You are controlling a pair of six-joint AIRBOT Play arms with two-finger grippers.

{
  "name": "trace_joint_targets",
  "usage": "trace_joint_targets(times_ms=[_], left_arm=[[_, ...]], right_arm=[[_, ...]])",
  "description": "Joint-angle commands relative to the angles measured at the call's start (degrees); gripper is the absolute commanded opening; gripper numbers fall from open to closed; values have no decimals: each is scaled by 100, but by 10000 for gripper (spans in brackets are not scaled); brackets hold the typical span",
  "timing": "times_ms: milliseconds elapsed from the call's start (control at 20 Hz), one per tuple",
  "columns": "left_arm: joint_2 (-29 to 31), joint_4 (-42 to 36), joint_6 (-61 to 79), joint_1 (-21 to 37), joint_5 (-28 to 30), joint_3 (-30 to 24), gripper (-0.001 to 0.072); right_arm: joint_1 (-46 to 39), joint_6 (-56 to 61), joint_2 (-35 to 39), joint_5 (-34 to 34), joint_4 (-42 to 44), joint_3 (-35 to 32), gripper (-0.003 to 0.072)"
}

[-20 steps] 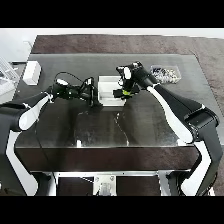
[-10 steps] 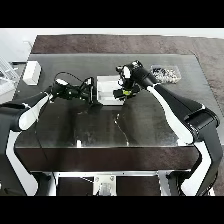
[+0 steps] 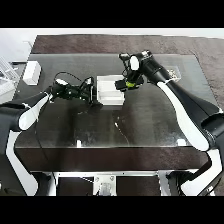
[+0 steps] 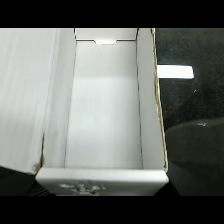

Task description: Fold the box and place the chain.

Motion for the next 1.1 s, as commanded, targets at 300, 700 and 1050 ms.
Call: trace_joint_targets(times_ms=[300, 700, 1050], left_arm=[[4, 9, 9, -4, 20, 0, 558], [4, 9, 11, -4, 22, 0, 558], [4, 9, 11, -4, 28, 0, 558]], right_arm=[[-754, -1582, 308, -546, -2000, -125, 462], [-2918, -2487, 221, -2050, 1141, -120, 499], [-3532, -3252, -417, -2133, 1893, -22, 449]])
